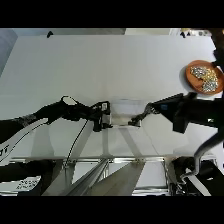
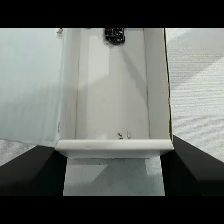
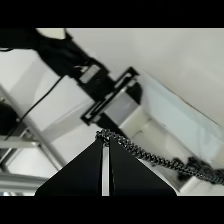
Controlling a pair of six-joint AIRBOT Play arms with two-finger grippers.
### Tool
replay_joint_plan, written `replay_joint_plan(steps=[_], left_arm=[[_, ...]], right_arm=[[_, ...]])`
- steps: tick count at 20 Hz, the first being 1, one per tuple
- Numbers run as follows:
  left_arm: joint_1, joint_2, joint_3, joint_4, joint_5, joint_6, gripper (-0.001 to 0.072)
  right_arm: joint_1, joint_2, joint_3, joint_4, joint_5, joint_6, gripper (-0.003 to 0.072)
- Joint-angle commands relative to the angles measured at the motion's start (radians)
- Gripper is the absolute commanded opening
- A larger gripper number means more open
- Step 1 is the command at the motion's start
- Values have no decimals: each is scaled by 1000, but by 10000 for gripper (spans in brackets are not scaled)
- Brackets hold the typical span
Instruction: Fold the box and place the chain.
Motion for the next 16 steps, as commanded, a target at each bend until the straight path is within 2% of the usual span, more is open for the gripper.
replay_joint_plan(steps=[1,5,9,14,16], left_arm=[[0,1,0,0,0,0,207],[0,1,0,0,0,0,207],[0,1,0,0,0,0,207],[0,1,0,0,0,0,207],[0,1,0,0,0,0,207]], right_arm=[[161,-51,1,-77,-76,14,18],[248,-114,1,-244,-105,119,18],[283,-240,1,-259,-112,127,18],[332,-431,1,-280,-206,128,18],[354,-493,1,-281,-209,128,22]])
